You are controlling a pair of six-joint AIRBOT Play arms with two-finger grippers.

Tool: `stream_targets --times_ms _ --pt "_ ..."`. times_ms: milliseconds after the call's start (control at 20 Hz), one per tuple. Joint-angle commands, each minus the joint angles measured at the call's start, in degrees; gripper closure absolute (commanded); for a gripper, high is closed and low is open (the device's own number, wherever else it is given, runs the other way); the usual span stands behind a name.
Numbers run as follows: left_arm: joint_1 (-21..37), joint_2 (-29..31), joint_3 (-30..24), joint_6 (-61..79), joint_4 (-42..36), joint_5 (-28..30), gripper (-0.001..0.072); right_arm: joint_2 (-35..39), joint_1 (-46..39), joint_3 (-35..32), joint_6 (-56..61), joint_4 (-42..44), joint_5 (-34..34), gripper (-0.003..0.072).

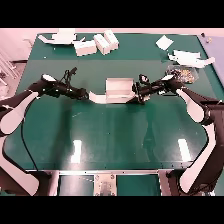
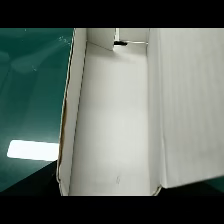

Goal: Fold the box and place the chain.

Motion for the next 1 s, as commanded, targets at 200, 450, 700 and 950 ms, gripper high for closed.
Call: stream_targets --times_ms 200,450,700,950 --pt "-4.39 -0.57 -0.02 -0.09 -1.99 1.36 0.0681 0.0 0.02 0.02 0.02 0.0 0.02 0.0192" --pt "-4.61 -0.57 -0.02 -1.55 -2.93 1.62 0.0681 0.0 0.02 0.02 0.0 0.0 0.02 0.0192" --pt "-4.7 -0.55 0.15 -4.09 -5.03 1.66 0.0682 0.0 0.02 0.02 0.0 0.0 0.02 0.0192" --pt "-7.93 -0.04 1.68 -7.91 -4.63 3.37 0.0682 0.0 0.02 0.02 0.02 0.0 0.02 0.0192"
